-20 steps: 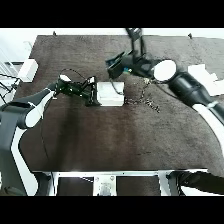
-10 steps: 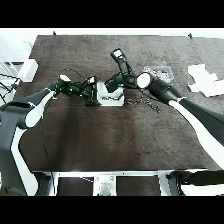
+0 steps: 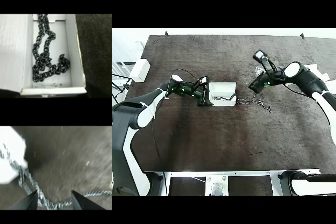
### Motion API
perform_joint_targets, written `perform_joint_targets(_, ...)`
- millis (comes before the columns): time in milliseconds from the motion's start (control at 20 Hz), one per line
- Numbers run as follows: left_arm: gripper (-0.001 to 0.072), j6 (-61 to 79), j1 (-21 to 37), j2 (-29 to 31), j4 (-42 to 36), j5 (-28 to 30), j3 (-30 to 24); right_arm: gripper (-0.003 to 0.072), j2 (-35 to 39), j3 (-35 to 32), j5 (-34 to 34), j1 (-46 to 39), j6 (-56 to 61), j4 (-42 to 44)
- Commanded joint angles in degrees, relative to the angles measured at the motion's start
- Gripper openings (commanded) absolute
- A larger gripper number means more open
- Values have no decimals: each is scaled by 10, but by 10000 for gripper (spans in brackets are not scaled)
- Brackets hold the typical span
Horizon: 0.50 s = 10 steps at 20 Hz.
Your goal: Fold the box and place the chain.
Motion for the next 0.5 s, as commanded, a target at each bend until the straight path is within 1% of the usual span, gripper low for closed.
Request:
perform_joint_targets(0, 494, 0, 0, 0, 0, 0, 0, 496, -58, -2, 73, -33, -156, 40)
perform_joint_targets(200, 494, 0, 0, 0, 0, 0, 0, 496, -89, -1, 65, -14, -214, 37)
perform_joint_targets(450, 494, 0, 0, 0, 0, 0, 0, 495, -104, 1, 53, -11, -239, 23)
